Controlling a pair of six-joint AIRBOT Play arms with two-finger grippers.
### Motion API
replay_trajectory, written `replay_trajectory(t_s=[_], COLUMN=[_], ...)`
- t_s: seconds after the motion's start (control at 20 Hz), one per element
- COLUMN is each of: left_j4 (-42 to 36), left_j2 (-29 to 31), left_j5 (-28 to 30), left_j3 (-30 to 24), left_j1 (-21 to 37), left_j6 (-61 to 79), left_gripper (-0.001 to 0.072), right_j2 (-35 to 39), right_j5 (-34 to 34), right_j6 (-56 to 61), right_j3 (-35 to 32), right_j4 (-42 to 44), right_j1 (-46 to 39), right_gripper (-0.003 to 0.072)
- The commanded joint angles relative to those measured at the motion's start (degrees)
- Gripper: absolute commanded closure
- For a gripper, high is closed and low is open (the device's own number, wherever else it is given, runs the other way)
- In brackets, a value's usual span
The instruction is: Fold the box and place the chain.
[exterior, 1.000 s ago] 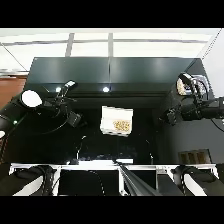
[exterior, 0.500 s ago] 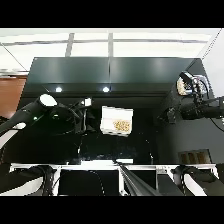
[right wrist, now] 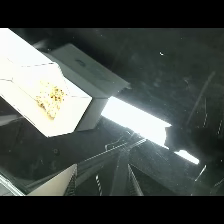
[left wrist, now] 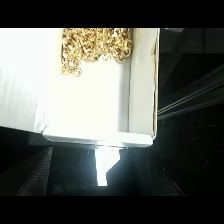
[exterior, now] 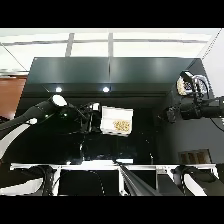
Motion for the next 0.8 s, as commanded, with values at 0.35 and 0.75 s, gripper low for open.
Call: replay_trajectory(t_s=[0.35,0.75], left_j4=[-1.1,-0.9], left_j2=[-0.5,-0.5], left_j5=[3.1,5.4], left_j3=[0.2,0.2], left_j1=[-2.7,-3.2], left_j6=[0.2,0.2], left_gripper=[-0.0005,-0.0004], right_j2=[0.0,0.0], right_j5=[0.0,0.0], right_j6=[0.0,0.0], right_j3=[0.0,0.0], right_j4=[0.0,0.0], right_j1=[0.0,0.0], right_gripper=[0.0316,0.0316])
